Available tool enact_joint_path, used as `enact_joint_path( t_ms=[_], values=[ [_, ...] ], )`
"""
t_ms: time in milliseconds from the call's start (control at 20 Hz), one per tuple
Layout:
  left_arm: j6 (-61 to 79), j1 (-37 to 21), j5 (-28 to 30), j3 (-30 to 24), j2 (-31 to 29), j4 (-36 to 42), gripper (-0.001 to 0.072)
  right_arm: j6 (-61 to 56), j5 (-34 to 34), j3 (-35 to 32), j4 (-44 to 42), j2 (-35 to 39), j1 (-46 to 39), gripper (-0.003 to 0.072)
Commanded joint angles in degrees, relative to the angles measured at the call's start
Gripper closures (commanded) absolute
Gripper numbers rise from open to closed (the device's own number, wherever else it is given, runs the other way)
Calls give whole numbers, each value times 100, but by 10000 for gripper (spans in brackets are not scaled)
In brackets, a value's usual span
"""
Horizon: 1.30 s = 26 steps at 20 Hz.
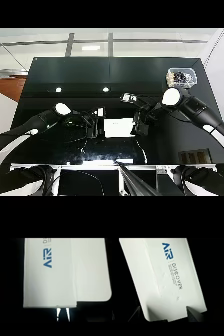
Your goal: Fold the box and place the chain.
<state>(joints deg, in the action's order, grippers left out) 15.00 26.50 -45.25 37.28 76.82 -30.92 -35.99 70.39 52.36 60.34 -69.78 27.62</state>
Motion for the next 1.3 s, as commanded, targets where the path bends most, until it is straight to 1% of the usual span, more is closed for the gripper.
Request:
enact_joint_path(
  t_ms=[0, 100, 350, 500, 600, 700, 800, 1000, 1050, 1100, 1250],
  values=[
    [0, 0, 0, -4, 0, -2, 316, 22, -310, 0, 232, -149, 120, -5],
    [0, 0, 0, -4, 0, -2, 316, 22, -481, 13, 262, -144, 155, -5],
    [2, 0, 0, -4, 0, -2, 316, -109, -221, 199, 345, 46, 151, -4],
    [0, 0, 0, -4, 0, -2, 316, -531, -90, 227, 763, 315, 129, -5],
    [0, 0, 0, -4, 0, -2, 316, -1051, 188, 219, 881, 343, 66, -4],
    [2, 0, 2, -4, 0, -2, 316, -1421, 385, 155, 848, 343, 57, -4],
    [2, 0, 0, -4, 0, -2, 316, -1637, 509, 111, 625, 343, 59, -4],
    [2, 0, 0, -4, 0, -2, 316, -2009, 535, 111, 269, 343, 59, -2],
    [2, 0, 0, -4, 0, -2, 316, -2144, 549, 111, 271, 343, 57, 11],
    [2, 0, 0, -4, 0, -4, 316, -2253, 549, 111, 271, 343, 55, 114],
    [2, 0, 0, -4, 0, -4, 316, -2382, 588, 70, 254, 343, 55, 122]
  ],
)
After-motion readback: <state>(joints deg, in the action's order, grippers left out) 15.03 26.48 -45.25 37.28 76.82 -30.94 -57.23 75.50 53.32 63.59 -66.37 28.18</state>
